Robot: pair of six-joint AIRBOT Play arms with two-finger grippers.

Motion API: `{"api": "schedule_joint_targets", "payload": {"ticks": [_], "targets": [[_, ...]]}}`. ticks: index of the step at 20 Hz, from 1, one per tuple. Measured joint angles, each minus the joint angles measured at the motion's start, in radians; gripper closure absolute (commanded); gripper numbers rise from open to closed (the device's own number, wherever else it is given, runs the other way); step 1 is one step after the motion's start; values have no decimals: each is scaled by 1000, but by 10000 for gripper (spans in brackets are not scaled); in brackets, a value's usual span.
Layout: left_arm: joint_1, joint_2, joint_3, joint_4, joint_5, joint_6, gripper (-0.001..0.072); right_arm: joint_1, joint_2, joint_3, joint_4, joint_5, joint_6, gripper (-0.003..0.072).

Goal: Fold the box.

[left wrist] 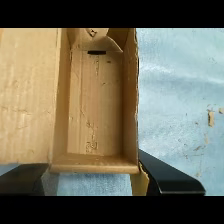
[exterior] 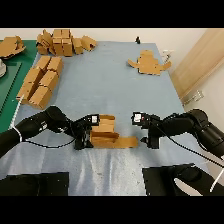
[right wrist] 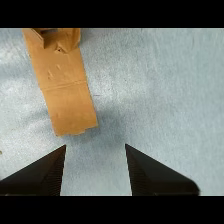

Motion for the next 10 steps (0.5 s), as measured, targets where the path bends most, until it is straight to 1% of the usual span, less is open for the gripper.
{"api": "schedule_joint_targets", "payload": {"ticks": [6, 10], "targets": [[5, 2, 0, -24, 78, 30, 359, 0, 0, 0, 8, 0, 0, 121], [5, 3, 0, -44, 95, 73, 359, 0, 0, 0, 8, 0, 0, 121]]}}
